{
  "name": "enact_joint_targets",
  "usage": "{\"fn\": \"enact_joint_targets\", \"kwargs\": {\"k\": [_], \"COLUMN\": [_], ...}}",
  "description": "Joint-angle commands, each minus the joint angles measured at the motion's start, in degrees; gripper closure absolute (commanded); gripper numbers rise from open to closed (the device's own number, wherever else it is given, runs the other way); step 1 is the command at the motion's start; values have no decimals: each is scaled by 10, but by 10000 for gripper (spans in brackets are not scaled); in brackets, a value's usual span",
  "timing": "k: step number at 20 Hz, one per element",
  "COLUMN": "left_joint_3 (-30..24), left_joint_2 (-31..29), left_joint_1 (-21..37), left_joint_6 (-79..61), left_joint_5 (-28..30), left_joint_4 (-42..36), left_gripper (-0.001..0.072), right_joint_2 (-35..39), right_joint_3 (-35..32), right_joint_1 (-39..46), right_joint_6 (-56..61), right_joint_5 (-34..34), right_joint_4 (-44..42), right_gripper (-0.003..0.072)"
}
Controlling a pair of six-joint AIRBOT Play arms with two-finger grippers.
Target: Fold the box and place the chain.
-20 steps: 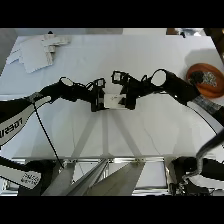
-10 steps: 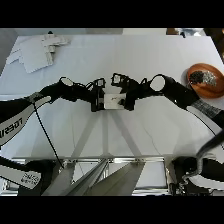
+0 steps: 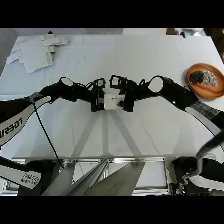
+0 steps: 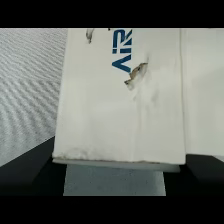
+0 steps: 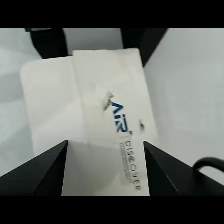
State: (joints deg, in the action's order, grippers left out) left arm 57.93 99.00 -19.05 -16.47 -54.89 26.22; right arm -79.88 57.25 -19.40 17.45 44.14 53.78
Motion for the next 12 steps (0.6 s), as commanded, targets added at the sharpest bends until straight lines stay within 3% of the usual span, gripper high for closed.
{"fn": "enact_joint_targets", "kwargs": {"k": [1, 7, 12], "left_joint_3": [0, 0, 0], "left_joint_2": [0, 0, 0], "left_joint_1": [0, 0, 0], "left_joint_6": [0, 0, 0], "left_joint_5": [0, 0, 0], "left_joint_4": [0, 0, 0], "left_gripper": [434, 434, 434], "right_joint_2": [3, 3, 4], "right_joint_3": [-2, -48, -49], "right_joint_1": [-5, -5, -5], "right_joint_6": [0, 0, 0], "right_joint_5": [13, -61, -118], "right_joint_4": [-15, -17, -17], "right_gripper": [155, 155, 155]}}
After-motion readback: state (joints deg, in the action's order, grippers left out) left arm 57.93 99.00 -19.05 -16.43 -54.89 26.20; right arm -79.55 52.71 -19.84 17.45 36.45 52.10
